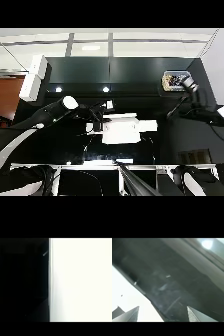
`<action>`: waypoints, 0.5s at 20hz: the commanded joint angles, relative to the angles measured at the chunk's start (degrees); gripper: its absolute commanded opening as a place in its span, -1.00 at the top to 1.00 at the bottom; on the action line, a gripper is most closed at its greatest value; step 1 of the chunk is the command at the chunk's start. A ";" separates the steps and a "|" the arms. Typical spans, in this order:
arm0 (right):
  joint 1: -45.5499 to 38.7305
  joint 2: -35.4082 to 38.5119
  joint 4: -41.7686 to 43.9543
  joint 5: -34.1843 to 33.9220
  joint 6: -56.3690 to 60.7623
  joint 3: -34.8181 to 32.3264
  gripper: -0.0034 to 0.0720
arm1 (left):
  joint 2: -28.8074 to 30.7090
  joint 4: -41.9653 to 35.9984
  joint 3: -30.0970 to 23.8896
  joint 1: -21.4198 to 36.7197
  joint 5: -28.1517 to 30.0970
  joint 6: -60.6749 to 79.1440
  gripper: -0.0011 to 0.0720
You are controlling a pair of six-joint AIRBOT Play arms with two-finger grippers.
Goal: Fold the box and place the chain.
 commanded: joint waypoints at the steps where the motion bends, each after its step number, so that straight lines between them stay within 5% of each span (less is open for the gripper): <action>1: 6.45 -0.11 -0.11 -1.99 -10.14 -4.39 -0.91 | -1.11 -1.42 -0.07 -0.33 -0.11 3.28 0.90; 10: 16.37 -0.76 -6.23 -6.67 -13.22 -10.73 -0.91 | -1.38 4.35 -0.07 -2.69 1.49 -4.61 0.90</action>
